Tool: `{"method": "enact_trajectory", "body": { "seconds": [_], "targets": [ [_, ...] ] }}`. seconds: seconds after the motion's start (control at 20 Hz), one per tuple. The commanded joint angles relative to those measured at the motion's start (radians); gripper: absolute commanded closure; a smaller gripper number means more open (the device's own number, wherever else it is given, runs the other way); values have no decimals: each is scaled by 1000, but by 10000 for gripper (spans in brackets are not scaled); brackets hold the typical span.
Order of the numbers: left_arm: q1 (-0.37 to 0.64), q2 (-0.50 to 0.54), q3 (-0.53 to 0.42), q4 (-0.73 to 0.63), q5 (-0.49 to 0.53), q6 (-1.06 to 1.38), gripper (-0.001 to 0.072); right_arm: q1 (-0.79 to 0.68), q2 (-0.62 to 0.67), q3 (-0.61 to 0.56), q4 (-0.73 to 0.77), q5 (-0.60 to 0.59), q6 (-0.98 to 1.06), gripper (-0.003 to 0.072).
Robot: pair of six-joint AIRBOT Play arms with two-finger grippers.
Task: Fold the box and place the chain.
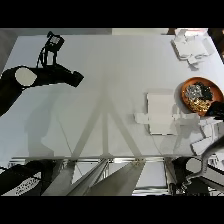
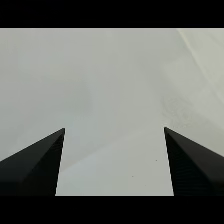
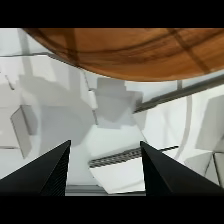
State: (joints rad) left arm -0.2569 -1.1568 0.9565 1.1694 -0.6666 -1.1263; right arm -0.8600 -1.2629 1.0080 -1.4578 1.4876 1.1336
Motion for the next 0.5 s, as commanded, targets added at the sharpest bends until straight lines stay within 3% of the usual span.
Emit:
{"method": "enact_trajectory", "body": {
  "seconds": [0.0,0.45],
  "targets": [
    [0,1,1,0,0,0,15,-33,-37,3,30,18,-7,205],
    [0,1,1,0,0,0,15,-32,-157,3,158,4,-51,231]
  ]
}}
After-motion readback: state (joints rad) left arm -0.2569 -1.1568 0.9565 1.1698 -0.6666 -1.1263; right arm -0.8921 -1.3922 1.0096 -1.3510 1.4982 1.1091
